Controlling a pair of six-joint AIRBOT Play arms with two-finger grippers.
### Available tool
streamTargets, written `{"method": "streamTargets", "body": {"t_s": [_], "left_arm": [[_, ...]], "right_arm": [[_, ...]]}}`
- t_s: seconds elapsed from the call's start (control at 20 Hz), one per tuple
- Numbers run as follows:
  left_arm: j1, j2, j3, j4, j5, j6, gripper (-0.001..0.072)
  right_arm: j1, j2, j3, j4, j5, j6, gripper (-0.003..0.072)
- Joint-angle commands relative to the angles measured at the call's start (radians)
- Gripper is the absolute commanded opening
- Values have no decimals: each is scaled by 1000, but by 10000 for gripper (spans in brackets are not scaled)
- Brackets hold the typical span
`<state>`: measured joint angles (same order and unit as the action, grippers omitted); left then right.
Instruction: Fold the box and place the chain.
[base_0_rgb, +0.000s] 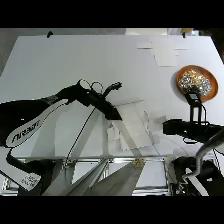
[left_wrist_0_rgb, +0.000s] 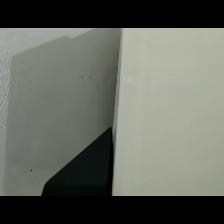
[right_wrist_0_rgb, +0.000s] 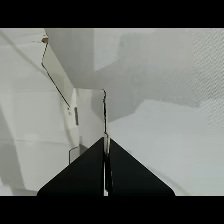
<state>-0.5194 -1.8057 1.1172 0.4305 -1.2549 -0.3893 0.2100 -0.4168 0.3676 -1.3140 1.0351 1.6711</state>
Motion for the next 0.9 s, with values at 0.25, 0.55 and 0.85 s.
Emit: {"method": "streamTargets", "body": {"t_s": [0.25, 0.55, 0.85], "left_arm": [[2, 139, 18, 185, 3, 164, 3], [-18, 251, 18, 387, 87, 185, 0], [-19, 222, 17, 301, 173, 262, 0]], "right_arm": [[1, 2, 26, 93, -35, -64, 306], [1, 3, 182, 92, -48, -262, 306], [1, 1, 195, 88, -79, -293, 303]]}}
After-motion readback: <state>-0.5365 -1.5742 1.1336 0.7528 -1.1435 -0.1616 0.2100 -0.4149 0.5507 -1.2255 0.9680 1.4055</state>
